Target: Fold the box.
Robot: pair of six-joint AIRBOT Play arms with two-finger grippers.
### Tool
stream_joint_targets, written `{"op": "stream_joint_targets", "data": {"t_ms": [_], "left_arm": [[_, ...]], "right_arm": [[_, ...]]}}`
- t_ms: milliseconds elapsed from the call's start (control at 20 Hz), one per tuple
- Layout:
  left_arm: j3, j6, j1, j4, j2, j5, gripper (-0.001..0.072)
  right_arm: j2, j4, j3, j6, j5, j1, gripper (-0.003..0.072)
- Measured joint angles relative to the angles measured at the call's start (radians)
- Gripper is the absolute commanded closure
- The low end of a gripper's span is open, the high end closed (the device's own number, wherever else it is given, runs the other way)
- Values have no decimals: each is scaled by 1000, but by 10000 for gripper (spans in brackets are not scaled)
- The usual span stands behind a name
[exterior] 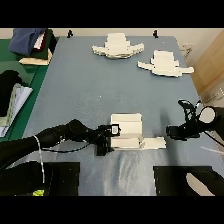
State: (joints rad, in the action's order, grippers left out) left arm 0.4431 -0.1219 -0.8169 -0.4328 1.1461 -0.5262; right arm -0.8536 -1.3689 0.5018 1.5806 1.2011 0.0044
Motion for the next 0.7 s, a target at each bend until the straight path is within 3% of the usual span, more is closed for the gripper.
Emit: {"op": "stream_joint_targets", "data": {"t_ms": [250, 500, 700], "left_arm": [[0, -1, 0, 0, 0, 0, 184], [0, 1, 0, 0, 0, 0, 184], [0, 0, 0, 0, 0, 0, 184]], "right_arm": [[-80, 232, -6, -89, 41, -55, 686], [-55, 424, -7, -171, 153, -64, 684], [-29, 428, -7, -190, 179, -67, 684]]}}
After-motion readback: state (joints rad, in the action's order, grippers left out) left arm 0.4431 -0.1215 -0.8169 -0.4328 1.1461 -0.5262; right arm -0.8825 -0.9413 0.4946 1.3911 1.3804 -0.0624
